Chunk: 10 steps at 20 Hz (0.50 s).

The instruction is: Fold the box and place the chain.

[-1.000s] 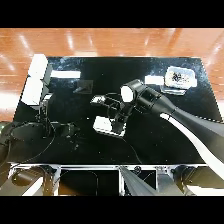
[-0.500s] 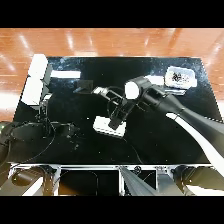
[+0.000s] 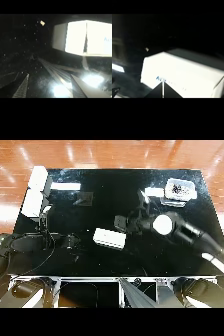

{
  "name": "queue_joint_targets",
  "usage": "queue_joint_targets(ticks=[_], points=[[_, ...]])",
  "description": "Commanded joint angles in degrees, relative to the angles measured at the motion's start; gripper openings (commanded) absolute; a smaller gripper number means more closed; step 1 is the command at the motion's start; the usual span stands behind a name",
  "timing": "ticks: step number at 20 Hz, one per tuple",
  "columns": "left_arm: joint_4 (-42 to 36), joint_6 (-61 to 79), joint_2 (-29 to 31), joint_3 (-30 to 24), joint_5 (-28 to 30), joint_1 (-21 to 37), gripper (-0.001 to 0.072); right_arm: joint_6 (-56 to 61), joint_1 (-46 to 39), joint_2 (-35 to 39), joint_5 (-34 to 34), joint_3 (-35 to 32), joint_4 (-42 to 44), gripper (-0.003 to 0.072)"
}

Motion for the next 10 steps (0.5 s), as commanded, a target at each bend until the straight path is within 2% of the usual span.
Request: queue_joint_targets(ticks=[1,6,10], points=[[-0.2,0.0,0.0,0.0,-1.3,0.0,0.0620,5.2,4.3,1.9,-6.8,-7.5,7.9,0.0032],[-0.2,0.0,0.0,0.0,-1.4,0.0,0.0621,4.9,5.7,1.4,-10.0,-7.5,8.1,0.0032],[-0.2,0.0,0.0,0.0,-1.4,0.0,0.0621,2.4,5.9,-0.1,-9.8,-7.5,9.8,0.0032]])
